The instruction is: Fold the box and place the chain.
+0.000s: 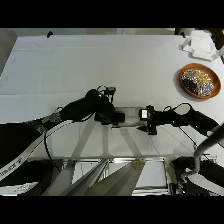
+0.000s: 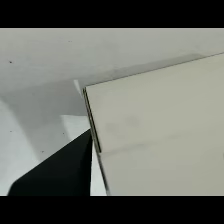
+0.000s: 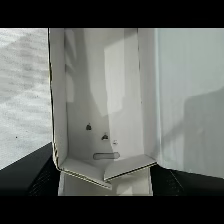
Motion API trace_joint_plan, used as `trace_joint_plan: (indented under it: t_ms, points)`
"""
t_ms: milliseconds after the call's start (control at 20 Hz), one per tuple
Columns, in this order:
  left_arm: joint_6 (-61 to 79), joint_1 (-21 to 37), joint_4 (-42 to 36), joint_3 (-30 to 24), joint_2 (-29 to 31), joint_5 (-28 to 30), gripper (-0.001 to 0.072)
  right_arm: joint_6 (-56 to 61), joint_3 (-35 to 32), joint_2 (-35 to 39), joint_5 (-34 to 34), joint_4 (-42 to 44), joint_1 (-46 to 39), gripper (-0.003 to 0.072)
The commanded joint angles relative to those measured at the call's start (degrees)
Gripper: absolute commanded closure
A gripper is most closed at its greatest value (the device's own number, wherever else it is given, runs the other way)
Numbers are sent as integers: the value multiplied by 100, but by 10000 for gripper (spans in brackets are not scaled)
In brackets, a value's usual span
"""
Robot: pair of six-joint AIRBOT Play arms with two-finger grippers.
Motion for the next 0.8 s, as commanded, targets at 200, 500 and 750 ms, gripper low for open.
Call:
trace_joint_plan:
  t_ms: [200,500,750]
  points:
    - [-168,-42,61,42,-203,321,639,-9,4,2,0,-4,2,307]
    - [-551,-153,319,42,-219,299,622,-7,4,2,-2,-4,2,307]
    - [-682,-227,321,42,-219,125,494,-7,4,2,0,-2,2,307]
